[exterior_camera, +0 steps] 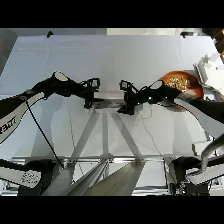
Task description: Fold the box and place the chain.
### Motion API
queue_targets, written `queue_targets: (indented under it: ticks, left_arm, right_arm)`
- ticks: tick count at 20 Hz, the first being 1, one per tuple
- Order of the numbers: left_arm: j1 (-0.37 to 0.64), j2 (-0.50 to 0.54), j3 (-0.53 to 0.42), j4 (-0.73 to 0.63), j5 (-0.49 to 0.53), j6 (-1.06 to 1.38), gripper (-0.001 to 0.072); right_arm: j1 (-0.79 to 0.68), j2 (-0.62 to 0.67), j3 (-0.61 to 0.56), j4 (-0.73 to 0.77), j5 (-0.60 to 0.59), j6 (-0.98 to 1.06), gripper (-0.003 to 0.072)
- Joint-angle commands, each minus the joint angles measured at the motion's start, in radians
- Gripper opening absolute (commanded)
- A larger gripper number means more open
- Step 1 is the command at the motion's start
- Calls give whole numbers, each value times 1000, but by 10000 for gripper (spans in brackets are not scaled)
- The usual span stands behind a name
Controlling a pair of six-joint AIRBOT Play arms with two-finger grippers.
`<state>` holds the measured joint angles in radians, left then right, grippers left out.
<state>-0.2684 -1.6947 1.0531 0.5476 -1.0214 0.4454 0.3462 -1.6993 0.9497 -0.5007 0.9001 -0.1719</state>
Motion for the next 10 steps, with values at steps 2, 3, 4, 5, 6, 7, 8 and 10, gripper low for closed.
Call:
queue_targets:
  ticks: [2, 3, 4, 5, 6, 7, 8, 10]
  left_arm:
    - [0, 1, 1, 0, 0, 0, 14]
    - [1, 1, 1, 0, 1, 0, 16]
    - [1, 3, 1, 0, 1, 0, 16]
    - [1, 5, 1, 0, 1, 0, 36]
    - [1, 7, 1, 0, 0, 0, 92]
    - [3, 12, 1, 0, 1, 0, 212]
    - [7, 17, 1, 0, 0, 0, 341]
    - [14, 27, 1, 0, 0, 0, 414]
  right_arm:
    - [1, 0, 0, 0, 0, 0, 516]
    - [1, 0, 0, 0, 0, 0, 516]
    - [1, 0, 0, 0, 0, 0, 516]
    - [1, 0, 0, 0, 0, 0, 516]
    - [1, 0, 0, 0, 0, 0, 516]
    - [1, 0, 0, 0, 0, 0, 516]
    - [1, 0, 0, 0, 0, 0, 516]
    - [1, 0, 0, 0, 0, 0, 516]
